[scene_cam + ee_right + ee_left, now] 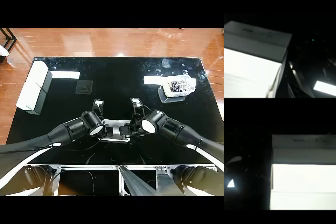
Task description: Fold the box and place the chain.
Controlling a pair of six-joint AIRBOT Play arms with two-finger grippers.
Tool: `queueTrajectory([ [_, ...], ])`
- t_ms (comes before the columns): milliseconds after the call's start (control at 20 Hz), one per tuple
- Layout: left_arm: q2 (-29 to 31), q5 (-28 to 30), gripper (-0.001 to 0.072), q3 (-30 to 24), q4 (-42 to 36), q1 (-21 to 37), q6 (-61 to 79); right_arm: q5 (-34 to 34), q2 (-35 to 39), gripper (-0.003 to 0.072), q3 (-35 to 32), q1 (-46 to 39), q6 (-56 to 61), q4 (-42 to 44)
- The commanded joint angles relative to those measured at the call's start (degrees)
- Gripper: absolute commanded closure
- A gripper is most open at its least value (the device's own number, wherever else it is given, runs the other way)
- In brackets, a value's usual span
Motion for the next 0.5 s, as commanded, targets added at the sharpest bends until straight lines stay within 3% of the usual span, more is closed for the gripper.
queueTrajectory([
  [0, -0.02, 0.15, 0.0685, -0.04, 0.07, 0.0, 0.0, 2.16, -2.95, 0.038, 3.15, 0.57, 3.02, -1.62],
  [450, -0.02, 0.15, 0.0685, -0.04, 0.04, 0.0, 0.0, 4.02, -6.27, 0.0384, 4.13, 0.55, 5.57, -1.62],
])
